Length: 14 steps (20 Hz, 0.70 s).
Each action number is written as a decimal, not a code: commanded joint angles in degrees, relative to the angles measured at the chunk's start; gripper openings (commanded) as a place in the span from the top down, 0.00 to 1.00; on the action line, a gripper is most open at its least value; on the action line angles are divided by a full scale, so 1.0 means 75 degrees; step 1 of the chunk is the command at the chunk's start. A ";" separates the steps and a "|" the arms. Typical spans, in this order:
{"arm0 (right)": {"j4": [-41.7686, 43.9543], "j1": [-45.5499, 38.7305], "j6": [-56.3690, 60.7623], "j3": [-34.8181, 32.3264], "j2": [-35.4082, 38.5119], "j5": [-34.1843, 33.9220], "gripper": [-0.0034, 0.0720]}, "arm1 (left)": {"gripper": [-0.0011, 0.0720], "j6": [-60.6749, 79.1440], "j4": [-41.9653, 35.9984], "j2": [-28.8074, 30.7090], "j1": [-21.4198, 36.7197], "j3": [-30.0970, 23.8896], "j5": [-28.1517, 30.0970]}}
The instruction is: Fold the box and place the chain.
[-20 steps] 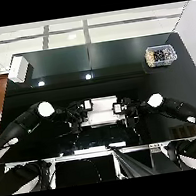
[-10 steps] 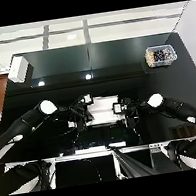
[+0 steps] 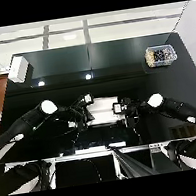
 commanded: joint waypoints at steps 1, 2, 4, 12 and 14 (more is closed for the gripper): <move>0.0003 0.0006 0.0003 -0.0006 -0.0003 0.0003 0.56 | 0.95 -0.0446 -0.0006 0.0050 0.0067 0.0058 -0.0134; 0.0003 0.0006 0.0003 -0.0006 -0.0003 0.0003 0.56 | 0.95 -0.0994 0.0067 0.0134 0.0163 0.0102 -0.0157; 0.0003 0.0009 0.0006 -0.0006 -0.0003 0.0003 0.56 | 0.96 -0.1993 0.0734 0.0411 0.0463 0.0254 -0.0443; 0.0006 0.0009 0.0006 -0.0003 -0.0003 0.0009 0.56 | 0.95 -0.6009 0.3203 0.1682 0.2955 0.0338 -0.1897; 0.0009 0.0009 0.0006 -0.0003 -0.0003 0.0009 0.56 | 0.95 -0.7656 0.3226 0.1448 0.3614 0.0251 -0.1990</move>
